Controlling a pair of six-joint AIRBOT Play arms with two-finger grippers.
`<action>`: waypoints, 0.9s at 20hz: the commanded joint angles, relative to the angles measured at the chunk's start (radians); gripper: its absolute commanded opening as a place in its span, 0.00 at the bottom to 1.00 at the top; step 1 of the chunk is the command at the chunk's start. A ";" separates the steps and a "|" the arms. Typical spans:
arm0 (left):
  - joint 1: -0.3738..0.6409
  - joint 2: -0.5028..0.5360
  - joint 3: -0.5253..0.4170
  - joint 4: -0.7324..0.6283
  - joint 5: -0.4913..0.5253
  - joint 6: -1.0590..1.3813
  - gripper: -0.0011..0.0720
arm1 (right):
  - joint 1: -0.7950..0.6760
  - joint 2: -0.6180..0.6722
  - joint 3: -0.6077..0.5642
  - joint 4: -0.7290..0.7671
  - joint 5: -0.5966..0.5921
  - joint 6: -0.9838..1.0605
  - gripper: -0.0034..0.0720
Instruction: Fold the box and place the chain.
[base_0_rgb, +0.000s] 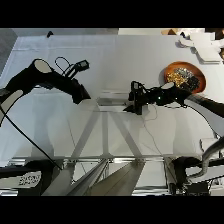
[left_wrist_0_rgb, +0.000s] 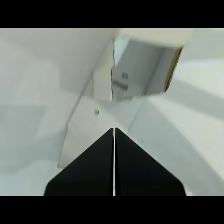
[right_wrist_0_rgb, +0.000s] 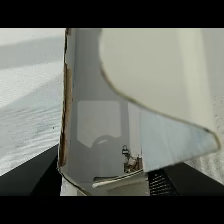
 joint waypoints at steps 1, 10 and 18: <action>-0.031 -0.037 -0.012 0.258 0.027 -0.178 0.02 | 0.001 0.001 0.000 0.000 0.001 0.000 0.66; -0.059 -0.049 -0.012 0.337 0.013 -0.286 0.02 | 0.001 0.000 0.000 0.000 0.001 0.000 0.66; -0.005 0.066 -0.012 0.040 0.022 0.014 0.03 | 0.001 0.000 0.000 0.000 0.000 0.000 0.66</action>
